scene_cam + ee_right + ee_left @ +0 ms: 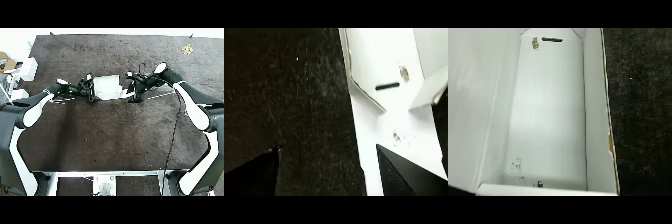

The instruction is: Fold the box and place the chain.

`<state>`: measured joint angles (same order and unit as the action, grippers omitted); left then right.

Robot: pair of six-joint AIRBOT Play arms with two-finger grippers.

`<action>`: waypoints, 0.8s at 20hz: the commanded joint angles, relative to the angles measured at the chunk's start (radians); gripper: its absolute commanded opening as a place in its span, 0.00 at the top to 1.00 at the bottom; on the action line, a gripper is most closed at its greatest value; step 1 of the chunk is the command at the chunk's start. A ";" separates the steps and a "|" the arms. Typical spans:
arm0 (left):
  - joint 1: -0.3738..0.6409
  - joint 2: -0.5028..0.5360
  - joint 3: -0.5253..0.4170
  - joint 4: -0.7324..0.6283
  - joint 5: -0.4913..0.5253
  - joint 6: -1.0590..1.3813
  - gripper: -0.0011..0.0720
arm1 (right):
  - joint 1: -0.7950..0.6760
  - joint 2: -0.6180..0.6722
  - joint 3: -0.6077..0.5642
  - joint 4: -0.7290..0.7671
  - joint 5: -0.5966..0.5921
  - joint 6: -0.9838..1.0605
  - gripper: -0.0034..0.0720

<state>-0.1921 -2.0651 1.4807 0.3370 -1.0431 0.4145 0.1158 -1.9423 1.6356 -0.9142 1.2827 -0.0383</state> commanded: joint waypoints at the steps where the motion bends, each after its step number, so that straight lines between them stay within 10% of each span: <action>1: -0.001 0.001 0.000 0.007 -0.024 0.004 0.51 | -0.027 0.013 0.001 0.008 -0.010 0.039 0.10; 7: -0.001 0.001 0.000 0.019 -0.039 0.005 0.51 | -0.026 0.051 0.001 0.343 0.050 0.039 0.89; 16: -0.001 0.003 0.000 0.026 -0.040 0.005 0.51 | 0.077 0.004 0.002 0.471 -0.374 0.002 0.95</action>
<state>-0.1928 -2.0632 1.4803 0.3626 -1.0851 0.4191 0.1658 -1.9186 1.6363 -0.4740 1.0451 -0.0051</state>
